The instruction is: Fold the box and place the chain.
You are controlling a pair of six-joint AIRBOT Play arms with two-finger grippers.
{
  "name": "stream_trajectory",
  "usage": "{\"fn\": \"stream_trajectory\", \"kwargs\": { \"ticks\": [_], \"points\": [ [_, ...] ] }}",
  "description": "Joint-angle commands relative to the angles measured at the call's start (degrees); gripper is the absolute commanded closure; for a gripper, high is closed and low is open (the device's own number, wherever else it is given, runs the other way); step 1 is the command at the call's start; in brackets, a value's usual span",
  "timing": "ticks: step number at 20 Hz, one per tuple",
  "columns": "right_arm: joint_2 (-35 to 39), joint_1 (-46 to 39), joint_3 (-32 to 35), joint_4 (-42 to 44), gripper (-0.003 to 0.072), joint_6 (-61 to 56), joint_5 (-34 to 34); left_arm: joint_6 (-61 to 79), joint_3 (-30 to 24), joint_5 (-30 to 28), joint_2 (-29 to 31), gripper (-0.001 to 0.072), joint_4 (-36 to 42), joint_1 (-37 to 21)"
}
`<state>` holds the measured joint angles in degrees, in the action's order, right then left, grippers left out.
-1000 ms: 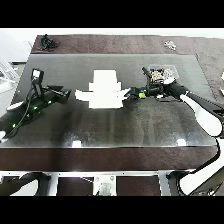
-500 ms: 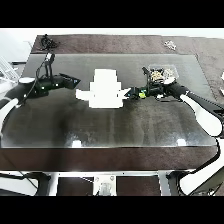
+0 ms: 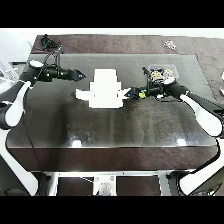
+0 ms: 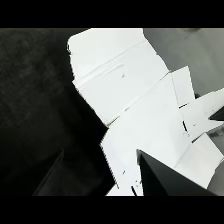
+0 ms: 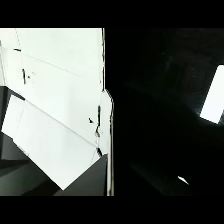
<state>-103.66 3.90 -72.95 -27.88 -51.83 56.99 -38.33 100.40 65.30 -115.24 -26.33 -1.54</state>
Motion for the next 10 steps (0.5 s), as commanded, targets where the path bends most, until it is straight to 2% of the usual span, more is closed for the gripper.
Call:
{"fn": "stream_trajectory", "kwargs": {
  "ticks": [1,10],
  "points": [
    [0.0,0.1,0.0,0.2,0.0678,0.0,0.0,-6.8,7.8,6.3,-6.6,0.0184,-1.2,0.0],
    [0.0,0.1,0.0,0.4,0.0678,0.0,0.0,-7.3,14.1,5.7,-10.5,0.0184,-4.6,4.9]
  ]
}}
